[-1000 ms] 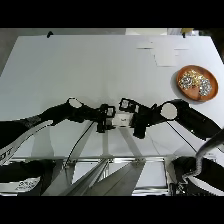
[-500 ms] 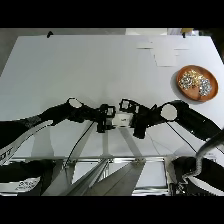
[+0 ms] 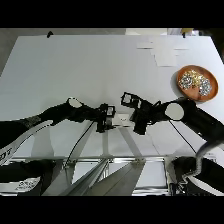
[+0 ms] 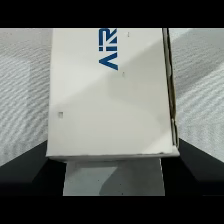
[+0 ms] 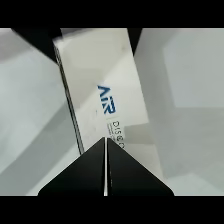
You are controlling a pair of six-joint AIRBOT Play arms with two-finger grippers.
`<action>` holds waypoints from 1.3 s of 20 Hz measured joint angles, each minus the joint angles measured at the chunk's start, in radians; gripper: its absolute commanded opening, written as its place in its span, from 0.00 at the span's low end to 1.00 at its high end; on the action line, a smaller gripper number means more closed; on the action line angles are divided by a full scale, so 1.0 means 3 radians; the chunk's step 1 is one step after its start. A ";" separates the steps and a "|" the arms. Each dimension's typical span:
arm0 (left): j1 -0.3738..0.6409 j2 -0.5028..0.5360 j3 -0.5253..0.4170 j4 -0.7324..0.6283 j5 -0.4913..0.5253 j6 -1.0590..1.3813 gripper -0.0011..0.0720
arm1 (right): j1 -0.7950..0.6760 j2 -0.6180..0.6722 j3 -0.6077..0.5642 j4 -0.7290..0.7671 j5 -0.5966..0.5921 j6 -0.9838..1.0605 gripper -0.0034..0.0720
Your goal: Fold the box and place the chain.
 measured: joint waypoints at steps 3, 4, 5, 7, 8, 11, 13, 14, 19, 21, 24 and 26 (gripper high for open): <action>0.0000 0.0000 0.0000 0.0000 0.0000 0.0000 0.03 | -0.0201 0.0198 0.0075 -0.0285 0.0084 0.0493 0.07; 0.0000 0.0000 0.0000 0.0000 0.0000 0.0000 0.03 | -0.0322 0.0237 0.0085 -0.0367 0.0175 0.0690 0.07; 0.0000 0.0000 0.0000 0.0000 -0.0001 0.0000 0.03 | -0.0479 0.0264 0.0092 -0.0509 0.0332 0.0905 0.07; 0.0000 0.0000 0.0000 0.0000 -0.0001 0.0001 0.03 | -0.0843 0.0301 0.0075 -0.0735 0.0671 0.1298 0.07; 0.0000 0.0000 0.0000 0.0000 0.0000 0.0001 0.03 | -0.1033 0.0310 0.0046 -0.0833 0.0805 0.1472 0.07; 0.0000 0.0000 0.0000 0.0000 -0.0001 0.0001 0.03 | -0.1629 0.0328 -0.0125 -0.1061 0.0985 0.1971 0.07; 0.0000 0.0000 0.0000 0.0000 -0.0001 0.0001 0.03 | -0.1919 0.0333 -0.0247 -0.1133 0.1013 0.2176 0.07; 0.0000 0.0000 0.0000 0.0000 -0.0001 0.0001 0.03 | -0.2014 0.0334 -0.0289 -0.1157 0.1029 0.2243 0.07; 0.0000 0.0000 0.0000 0.0000 -0.0001 0.0001 0.03 | -0.2225 0.0338 -0.0380 -0.1204 0.1050 0.2393 0.07; 0.0000 0.0000 0.0000 0.0001 -0.0001 0.0001 0.03 | -0.2249 0.0338 -0.0393 -0.1209 0.1050 0.2417 0.07; 0.0000 0.0000 0.0000 0.0001 -0.0001 0.0001 0.03 | -0.2266 0.0338 -0.0401 -0.1214 0.1061 0.2427 0.07; 0.0000 0.0000 0.0000 0.0000 -0.0001 0.0001 0.03 | -0.2271 0.0338 -0.0401 -0.1217 0.1058 0.2431 0.07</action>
